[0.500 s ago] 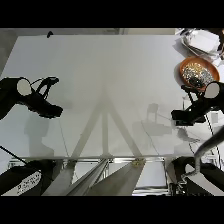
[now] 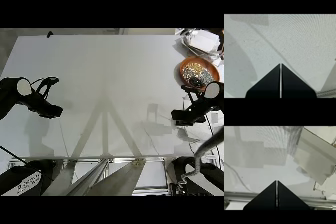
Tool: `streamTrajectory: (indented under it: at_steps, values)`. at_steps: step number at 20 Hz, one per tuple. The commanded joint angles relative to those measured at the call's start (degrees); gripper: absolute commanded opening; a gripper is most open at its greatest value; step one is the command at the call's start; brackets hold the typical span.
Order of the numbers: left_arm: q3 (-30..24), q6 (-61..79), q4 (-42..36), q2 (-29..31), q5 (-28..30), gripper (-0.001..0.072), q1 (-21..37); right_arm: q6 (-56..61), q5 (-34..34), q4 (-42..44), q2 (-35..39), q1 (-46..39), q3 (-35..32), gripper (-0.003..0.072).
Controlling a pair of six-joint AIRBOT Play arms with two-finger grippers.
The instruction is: Fold the box and place the chain.
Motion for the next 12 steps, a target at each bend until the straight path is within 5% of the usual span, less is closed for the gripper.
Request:
streamTrajectory:
  at_steps: [1,8,12]
  values:
    - [-0.04,0.0,0.0,0.04,0.0,0.002,0.02,0.02,-1.05,-1.44,0.04,0.02,0.0,0.0014]
    - [-0.04,0.0,0.0,0.02,0.0,0.002,0.02,-6.4,6.16,-4.52,0.04,0.0,4.52,0.0014]
    - [-0.04,0.0,0.0,0.04,0.0,0.002,0.02,-3.8,8.68,-28.44,0.04,-0.94,13.94,0.0017]
